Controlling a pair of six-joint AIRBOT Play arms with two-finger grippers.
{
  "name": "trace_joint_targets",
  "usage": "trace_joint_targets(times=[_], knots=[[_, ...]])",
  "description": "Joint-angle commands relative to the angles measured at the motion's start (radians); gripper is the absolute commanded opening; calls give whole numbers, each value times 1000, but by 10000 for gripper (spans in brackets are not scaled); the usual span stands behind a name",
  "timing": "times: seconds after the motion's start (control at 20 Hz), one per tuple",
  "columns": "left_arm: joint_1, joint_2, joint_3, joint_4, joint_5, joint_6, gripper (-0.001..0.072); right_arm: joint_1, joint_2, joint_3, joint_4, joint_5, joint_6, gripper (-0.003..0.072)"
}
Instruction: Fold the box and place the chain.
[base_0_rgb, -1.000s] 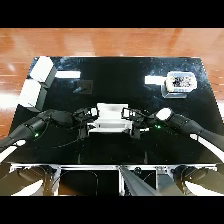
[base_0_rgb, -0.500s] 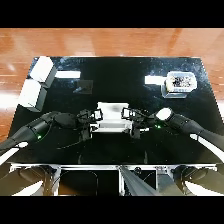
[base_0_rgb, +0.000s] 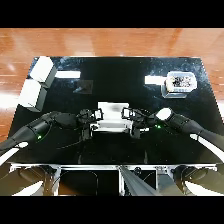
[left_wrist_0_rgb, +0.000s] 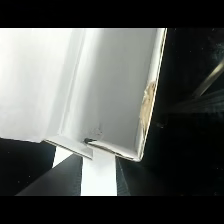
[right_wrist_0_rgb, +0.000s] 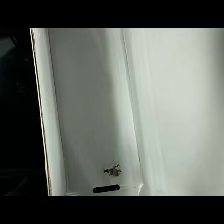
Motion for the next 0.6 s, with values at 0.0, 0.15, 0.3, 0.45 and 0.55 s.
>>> trace_joint_targets(times=[0.0,0.15,0.3,0.45,0.55], knots=[[0,-1,13,2,1,0,306,1,-1,1,0,1,0,555],[0,-4,28,4,6,0,305,1,-1,1,0,1,0,556],[-14,-27,28,3,40,0,305,1,-1,1,0,1,0,555],[-59,-53,33,4,16,0,305,1,-1,1,0,1,0,556],[-82,-58,39,4,-7,0,305,1,-1,1,0,1,0,556]])
